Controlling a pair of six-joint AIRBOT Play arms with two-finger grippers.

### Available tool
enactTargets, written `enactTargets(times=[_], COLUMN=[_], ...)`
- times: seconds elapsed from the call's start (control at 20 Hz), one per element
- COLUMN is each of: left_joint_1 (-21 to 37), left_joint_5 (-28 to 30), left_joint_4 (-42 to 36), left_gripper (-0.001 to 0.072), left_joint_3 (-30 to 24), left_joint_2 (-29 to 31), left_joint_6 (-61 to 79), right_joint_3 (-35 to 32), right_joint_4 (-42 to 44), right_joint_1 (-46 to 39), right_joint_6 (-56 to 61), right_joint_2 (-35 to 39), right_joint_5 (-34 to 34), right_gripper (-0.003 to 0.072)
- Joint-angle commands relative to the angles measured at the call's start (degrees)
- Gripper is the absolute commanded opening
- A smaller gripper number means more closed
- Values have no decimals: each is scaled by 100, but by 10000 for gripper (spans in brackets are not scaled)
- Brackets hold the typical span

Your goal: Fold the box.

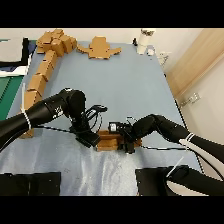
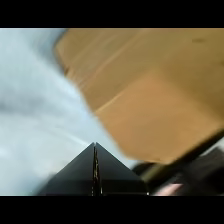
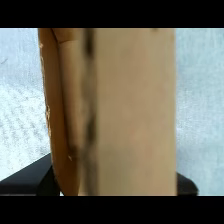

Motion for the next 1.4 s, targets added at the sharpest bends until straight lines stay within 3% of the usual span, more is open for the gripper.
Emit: enactTargets(times=[0.0,0.15,0.25,0.35,0.4,0.45,0.5,0.7,0.9,1.35], left_joint_1=[365,1064,1427,1600,1622,1620,1617,1506,1078,566], left_joint_5=[590,1451,1985,2140,2269,2524,2865,3370,3901,4446], left_joint_4=[-461,-835,-1565,-2199,-2350,-2472,-2721,-3248,-3458,-3552], left_gripper=[11,11,13,15,84,510,690,691,691,690], left_joint_3=[-205,-1036,-1626,-2151,-2376,-2599,-2817,-3213,-3211,-3206], left_joint_2=[96,601,885,1005,1012,1010,1010,1010,938,678], left_joint_6=[2264,4275,6089,7858,8290,8494,8515,8824,8898,8920], right_joint_3=[-2,-2,-2,-2,-2,-2,-2,-2,-2,-2], right_joint_4=[0,2,0,0,0,0,0,0,0,0], right_joint_1=[2,2,2,2,2,2,2,2,2,2], right_joint_6=[0,0,0,0,0,0,0,0,0,0], right_joint_2=[-2,-2,-2,-2,-2,-2,-2,-2,-2,-2], right_joint_5=[4,2,2,2,2,2,2,2,2,2], right_gripper=[447,446,447,447,447,447,447,446,447,447])
